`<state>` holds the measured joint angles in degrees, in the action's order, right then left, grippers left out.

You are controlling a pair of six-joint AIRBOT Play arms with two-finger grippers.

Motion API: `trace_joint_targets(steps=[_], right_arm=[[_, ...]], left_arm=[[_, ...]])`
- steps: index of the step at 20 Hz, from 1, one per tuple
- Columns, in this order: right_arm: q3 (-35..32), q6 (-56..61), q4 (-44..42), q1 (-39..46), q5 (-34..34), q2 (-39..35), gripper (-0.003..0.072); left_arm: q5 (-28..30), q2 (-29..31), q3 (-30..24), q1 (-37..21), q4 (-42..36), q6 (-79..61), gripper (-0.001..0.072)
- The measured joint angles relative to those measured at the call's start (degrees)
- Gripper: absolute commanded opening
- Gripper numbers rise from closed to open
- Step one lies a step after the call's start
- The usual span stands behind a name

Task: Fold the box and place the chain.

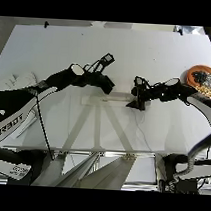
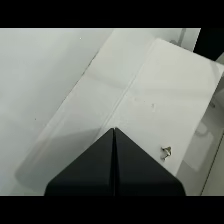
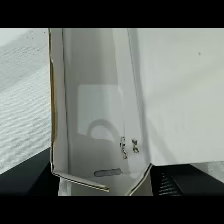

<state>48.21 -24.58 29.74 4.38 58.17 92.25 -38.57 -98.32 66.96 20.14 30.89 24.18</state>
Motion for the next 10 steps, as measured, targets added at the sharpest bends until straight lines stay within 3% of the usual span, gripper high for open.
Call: trace_joint_targets(steps=[5,10], right_arm=[[0.0,-0.04,-0.11,0.0,-0.17,0.0,0.0398],[0.04,0.13,-0.28,0.02,-0.55,0.0,0.0398]], left_arm=[[-1.05,1.42,-0.04,-0.26,2.08,0.81,0.0011],[-2.97,7.52,-0.07,-2.54,2.21,-4.22,0.0013]])
